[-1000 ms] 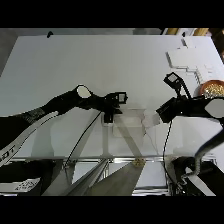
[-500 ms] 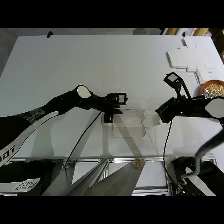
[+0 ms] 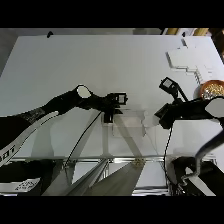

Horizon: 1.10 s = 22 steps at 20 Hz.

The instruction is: Fold the box and place the chain.

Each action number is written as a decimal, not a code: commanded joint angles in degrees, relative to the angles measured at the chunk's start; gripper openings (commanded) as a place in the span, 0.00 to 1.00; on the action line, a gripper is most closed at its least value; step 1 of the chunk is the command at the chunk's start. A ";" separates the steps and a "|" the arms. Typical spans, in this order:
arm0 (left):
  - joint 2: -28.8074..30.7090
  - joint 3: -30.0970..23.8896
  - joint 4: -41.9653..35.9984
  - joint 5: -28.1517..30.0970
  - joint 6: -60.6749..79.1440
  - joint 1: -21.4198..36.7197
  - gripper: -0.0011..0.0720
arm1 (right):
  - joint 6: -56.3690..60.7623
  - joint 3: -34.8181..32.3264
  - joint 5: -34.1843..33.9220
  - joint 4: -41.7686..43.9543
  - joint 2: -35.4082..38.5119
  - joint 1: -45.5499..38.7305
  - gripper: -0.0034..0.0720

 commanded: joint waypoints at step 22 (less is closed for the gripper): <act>0.00 -0.04 -0.02 -0.70 -0.04 0.00 0.03 | -18.78 -24.02 -31.45 -10.19 6.60 27.91 0.95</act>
